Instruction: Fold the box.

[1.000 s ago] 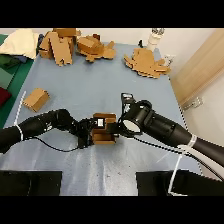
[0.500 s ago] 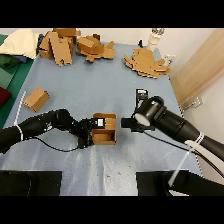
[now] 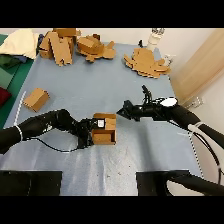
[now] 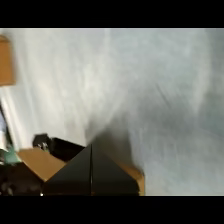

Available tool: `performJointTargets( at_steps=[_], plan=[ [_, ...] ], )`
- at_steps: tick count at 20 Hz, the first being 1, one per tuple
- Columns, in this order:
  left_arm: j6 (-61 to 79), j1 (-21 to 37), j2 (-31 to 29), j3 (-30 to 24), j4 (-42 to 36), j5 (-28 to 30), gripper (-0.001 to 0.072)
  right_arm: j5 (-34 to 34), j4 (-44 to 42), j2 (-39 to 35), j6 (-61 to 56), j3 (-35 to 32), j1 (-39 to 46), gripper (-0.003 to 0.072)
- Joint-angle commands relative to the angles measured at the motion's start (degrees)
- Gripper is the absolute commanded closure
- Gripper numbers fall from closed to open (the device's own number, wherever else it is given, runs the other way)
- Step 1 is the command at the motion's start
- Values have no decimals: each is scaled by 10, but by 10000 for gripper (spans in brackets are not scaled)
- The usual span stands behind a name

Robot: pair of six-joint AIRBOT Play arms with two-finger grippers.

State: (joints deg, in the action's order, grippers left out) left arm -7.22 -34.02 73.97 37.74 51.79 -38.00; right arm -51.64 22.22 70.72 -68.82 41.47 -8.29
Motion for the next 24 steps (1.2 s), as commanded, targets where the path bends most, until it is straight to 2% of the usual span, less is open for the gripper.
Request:
performJointTargets(
  at_steps=[1,5,10,16,20,22,24],
  plan=[
    [1,1,-3,0,-1,16,194,-85,-149,75,175,-12,35,684],
    [1,1,-3,0,-1,17,194,-167,-199,128,267,-12,6,683],
    [1,1,-5,0,-1,20,194,-268,-181,131,349,-12,-29,682],
    [1,-3,-4,0,0,20,194,-258,-106,131,349,-12,-46,682],
    [1,-10,-4,0,2,20,194,-234,-57,89,350,-12,-50,682],
    [1,-13,-4,0,2,20,194,-202,-6,52,347,-12,-58,682],
    [1,-14,-4,0,1,20,194,-136,55,19,327,-12,-73,682]
  ],
)
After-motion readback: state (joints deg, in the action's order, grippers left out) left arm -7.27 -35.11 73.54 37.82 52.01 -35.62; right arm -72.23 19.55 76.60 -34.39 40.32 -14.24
